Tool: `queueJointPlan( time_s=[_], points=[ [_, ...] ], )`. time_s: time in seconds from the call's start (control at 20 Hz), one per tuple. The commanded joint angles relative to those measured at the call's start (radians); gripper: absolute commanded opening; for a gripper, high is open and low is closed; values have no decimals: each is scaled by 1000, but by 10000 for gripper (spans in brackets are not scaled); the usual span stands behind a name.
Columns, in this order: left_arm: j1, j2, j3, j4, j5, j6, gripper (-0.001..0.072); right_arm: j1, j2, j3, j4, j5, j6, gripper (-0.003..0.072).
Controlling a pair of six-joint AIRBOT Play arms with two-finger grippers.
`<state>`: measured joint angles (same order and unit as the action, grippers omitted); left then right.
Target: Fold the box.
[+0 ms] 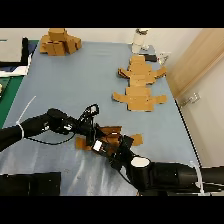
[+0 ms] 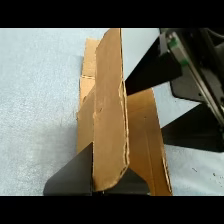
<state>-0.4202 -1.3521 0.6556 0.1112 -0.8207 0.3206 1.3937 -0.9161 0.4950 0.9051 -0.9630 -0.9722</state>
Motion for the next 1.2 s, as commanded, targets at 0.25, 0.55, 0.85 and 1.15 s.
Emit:
queueJointPlan(
  time_s=[0.25, 0.55, 0.85, 1.15],
  points=[
    [0, -1, 0, 0, 0, 0, 14, -134, 274, -200, -7, 261, -200, 711],
    [0, 0, 0, 0, 0, 0, 14, -247, 288, -201, 140, 298, -358, 711],
    [0, 0, 0, 0, 0, 0, 14, -347, 299, -201, 192, 357, -503, 711],
    [0, -1, 0, 0, 0, 0, 14, -715, 268, -201, 1008, 424, -1482, 711]
  ],
)
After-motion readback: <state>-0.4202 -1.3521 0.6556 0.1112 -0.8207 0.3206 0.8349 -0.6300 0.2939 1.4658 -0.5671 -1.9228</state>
